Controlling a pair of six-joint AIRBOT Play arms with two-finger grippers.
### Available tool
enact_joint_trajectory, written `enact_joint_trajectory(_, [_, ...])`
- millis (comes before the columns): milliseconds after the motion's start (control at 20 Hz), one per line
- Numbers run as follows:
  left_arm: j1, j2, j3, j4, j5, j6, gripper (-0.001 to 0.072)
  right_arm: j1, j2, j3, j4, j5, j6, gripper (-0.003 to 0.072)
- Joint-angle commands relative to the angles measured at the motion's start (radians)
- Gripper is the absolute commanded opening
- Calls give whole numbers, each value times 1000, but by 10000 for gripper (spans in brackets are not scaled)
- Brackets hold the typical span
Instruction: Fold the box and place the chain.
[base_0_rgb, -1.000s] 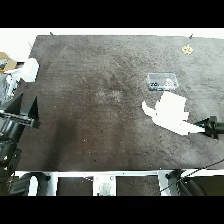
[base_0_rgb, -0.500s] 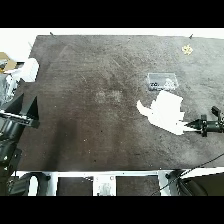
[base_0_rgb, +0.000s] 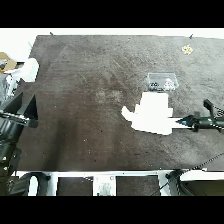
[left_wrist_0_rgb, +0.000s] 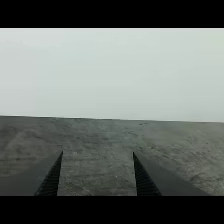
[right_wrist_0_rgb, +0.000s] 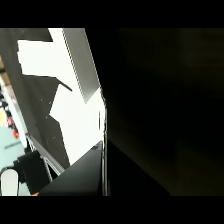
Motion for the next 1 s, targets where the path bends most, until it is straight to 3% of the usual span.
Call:
enact_joint_trajectory(0, [0, -34, 40, 11, -46, -3, 488, 217, 28, -38, 162, -79, -72, 1])
enact_joint_trajectory(200, [0, -226, 260, 234, -115, -177, 488, 452, 25, -27, 403, -270, -173, 1])
enact_joint_trajectory(500, [-5, -714, 552, 345, -388, -394, 488, 668, -69, 136, 369, -432, -222, 1])
enact_joint_trajectory(750, [-205, -1054, 832, 609, -405, -560, 489, 739, -106, 165, 362, -572, -250, 1])
enact_joint_trajectory(950, [-331, -1361, 1165, 905, -473, -831, 489, 763, -106, 165, 359, -629, -251, 1])
